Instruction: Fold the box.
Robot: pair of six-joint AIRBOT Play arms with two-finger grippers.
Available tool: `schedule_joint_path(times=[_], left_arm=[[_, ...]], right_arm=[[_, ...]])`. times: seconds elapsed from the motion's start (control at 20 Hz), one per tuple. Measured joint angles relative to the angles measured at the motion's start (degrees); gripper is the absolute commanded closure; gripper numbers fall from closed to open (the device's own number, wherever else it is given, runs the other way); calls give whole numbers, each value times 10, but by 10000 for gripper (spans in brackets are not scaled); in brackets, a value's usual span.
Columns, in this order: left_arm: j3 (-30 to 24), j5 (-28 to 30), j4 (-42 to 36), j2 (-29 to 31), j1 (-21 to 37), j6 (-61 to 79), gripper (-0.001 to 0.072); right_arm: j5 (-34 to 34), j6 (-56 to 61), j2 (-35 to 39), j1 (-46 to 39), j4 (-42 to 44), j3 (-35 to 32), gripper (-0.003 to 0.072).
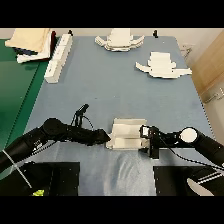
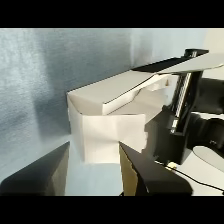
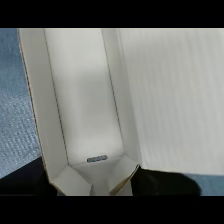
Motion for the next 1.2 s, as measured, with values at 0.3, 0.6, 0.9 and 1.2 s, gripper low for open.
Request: schedule_joint_path(times=[0.3,0.6,0.9,1.2], left_arm=[[2,16,-43,-16,-28,30,230],[20,57,-49,-30,-79,43,247],[49,73,56,-37,-111,-56,253],[96,73,197,-81,-156,-192,352]], right_arm=[[0,0,0,0,0,0,173],[0,0,0,0,0,0,173],[0,0,0,0,0,0,172],[0,0,0,0,0,0,172]])
